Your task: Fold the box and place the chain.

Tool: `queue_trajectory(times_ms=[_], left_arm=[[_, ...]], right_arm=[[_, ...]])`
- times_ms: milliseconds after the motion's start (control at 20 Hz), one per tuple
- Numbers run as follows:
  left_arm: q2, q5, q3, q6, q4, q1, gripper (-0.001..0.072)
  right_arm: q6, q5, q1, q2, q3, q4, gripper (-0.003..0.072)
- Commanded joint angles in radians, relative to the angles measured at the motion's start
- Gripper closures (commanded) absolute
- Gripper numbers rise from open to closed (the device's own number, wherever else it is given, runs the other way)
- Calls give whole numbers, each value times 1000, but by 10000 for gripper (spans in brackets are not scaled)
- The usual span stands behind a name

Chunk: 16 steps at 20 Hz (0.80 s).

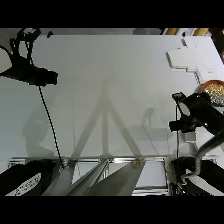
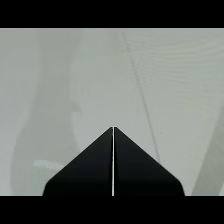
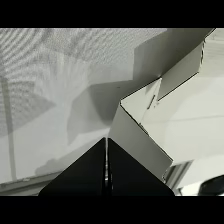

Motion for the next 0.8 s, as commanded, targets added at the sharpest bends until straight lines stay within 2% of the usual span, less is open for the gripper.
queue_trajectory(times_ms=[0,200,300,450,550,750], left_arm=[[1,0,0,0,0,0,702],[1,0,0,0,0,0,702],[1,0,0,0,0,0,702],[1,0,0,0,0,0,702],[1,0,0,0,0,0,702],[1,0,0,0,0,0,702]], right_arm=[[-1,-2,-1,0,0,1,665],[-2,-8,-1,0,0,0,665],[-18,-50,-1,0,0,-9,667],[-106,-18,-22,6,42,-102,670],[-193,21,-116,28,123,-126,670],[-364,14,-455,67,258,-186,668]])
